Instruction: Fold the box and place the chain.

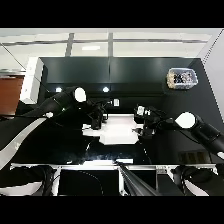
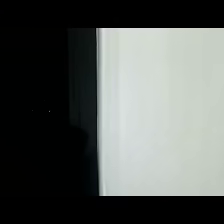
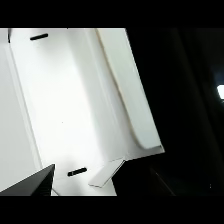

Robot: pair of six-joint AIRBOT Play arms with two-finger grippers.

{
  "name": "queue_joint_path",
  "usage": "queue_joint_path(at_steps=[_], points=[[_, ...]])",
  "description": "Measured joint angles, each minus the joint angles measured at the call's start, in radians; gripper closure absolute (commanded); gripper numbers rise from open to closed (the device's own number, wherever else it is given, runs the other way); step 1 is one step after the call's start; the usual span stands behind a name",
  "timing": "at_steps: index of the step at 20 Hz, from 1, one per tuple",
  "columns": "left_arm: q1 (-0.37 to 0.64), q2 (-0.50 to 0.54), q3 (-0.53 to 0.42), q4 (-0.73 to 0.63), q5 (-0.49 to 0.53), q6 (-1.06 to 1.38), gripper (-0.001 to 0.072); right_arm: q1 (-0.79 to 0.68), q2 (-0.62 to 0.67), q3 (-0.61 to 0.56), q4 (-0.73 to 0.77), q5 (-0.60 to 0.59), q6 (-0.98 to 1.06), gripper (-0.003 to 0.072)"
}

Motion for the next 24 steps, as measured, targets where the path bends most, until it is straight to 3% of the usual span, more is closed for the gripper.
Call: queue_joint_path(at_steps=[6, 15, 24], points=[[0.000, 0.003, 0.000, -0.003, 0.002, 0.000, 0.0686, -0.005, -0.035, 0.000, 0.011, -0.023, -0.044, -0.0020], [-0.016, 0.010, 0.000, -0.001, -0.024, 0.000, 0.0688, -0.006, 0.040, 0.000, -0.224, 0.190, 0.126, -0.0020], [-0.034, 0.011, -0.025, 0.000, -0.011, 0.003, 0.0688, 0.007, 0.055, -0.052, -0.204, 0.248, 0.121, -0.0020]])
